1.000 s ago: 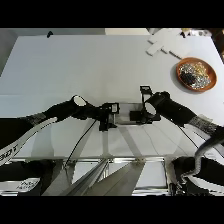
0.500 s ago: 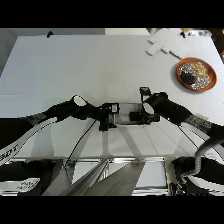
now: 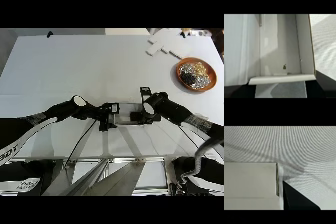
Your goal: Fold the box and place the chain.
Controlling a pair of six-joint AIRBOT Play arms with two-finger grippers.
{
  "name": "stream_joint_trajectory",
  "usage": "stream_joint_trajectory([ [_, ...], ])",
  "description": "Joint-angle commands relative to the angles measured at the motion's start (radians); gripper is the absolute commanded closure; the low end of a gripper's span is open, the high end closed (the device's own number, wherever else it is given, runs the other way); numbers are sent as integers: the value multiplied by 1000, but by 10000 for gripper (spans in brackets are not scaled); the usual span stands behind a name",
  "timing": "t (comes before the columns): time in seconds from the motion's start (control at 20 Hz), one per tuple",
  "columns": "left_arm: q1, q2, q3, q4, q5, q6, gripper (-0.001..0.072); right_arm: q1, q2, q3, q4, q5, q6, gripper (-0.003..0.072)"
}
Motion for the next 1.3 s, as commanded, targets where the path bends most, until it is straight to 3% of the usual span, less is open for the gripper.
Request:
stream_joint_trajectory([
  [0.0, 0, 0, 0, 0, 0, 0, 374, 0, 12, 0, 4, -5, -25, 510],
  [0.15, 0, 0, 0, 0, 0, 0, 374, -3, 23, 0, 5, -5, -24, 500],
  [0.25, 0, 0, 0, 0, 0, 0, 374, -3, 24, 0, 5, 1, -25, 385],
  [0.3, 0, 0, 0, 0, 0, 0, 374, -3, 24, 0, 5, 6, -24, 393],
  [0.35, 0, 0, 0, 0, 0, 0, 374, -3, 24, 0, 5, 12, -24, 406],
  [0.45, 0, 0, 0, 0, 0, 0, 374, -3, 24, 0, 3, 22, -24, 562],
  [0.55, 0, 0, 0, 0, 0, 0, 374, -3, 24, 0, 3, 24, -24, 604],
  [0.6, 0, 0, 0, 0, 0, 0, 374, -3, 24, 0, 3, 26, -24, 664],
  [0.9, 0, 0, 0, 0, 0, 0, 374, -3, 24, 0, 4, 18, -34, 669],
  [0.95, 0, 0, 0, 0, 0, 0, 374, -3, 24, 0, 5, 18, -52, 661],
  [1.1, 0, 0, 0, 0, 0, 0, 374, -3, 26, 0, 5, 23, -117, 422],
  [1.25, 0, 0, 0, 0, 0, 0, 374, -3, 50, 0, 3, 53, -193, 412],
])
